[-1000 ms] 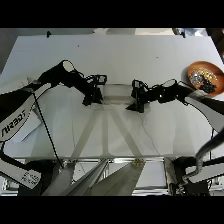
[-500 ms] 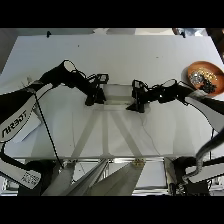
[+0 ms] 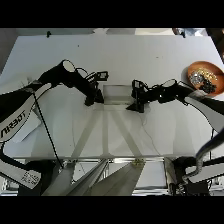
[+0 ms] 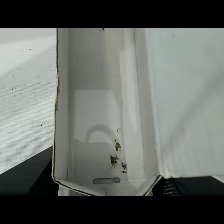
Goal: Fold the box and place the chain.
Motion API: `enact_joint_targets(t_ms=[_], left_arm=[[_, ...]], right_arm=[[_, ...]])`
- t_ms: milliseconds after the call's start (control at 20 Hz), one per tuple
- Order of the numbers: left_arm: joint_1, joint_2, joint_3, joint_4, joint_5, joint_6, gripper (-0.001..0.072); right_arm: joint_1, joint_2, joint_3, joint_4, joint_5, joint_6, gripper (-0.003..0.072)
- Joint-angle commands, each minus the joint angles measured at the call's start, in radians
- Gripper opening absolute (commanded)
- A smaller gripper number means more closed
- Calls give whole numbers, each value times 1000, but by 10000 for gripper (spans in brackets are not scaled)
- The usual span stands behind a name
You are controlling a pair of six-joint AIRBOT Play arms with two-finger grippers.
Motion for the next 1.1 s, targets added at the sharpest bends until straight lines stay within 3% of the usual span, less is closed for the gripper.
enact_joint_targets(t_ms=[0, 150, 300, 550, 900, 1050], left_arm=[[51, 62, 0, 100, -52, -25, 11], [129, 168, 0, 130, -64, -73, 11], [197, 256, 0, 163, -66, -312, 10], [197, 271, -35, 397, 3, -810, 9], [166, 270, -276, 364, 106, -915, 9], [163, 272, -300, 261, 123, -914, 9]], right_arm=[[1, -1, 0, 0, 2, 1, 503], [1, 0, 0, 0, 2, 0, 503], [1, 0, 0, 0, 2, 1, 503], [1, -1, 0, 0, 2, 1, 503], [1, -1, 0, 0, 2, 1, 503], [1, -1, 0, 0, 2, 1, 503]])
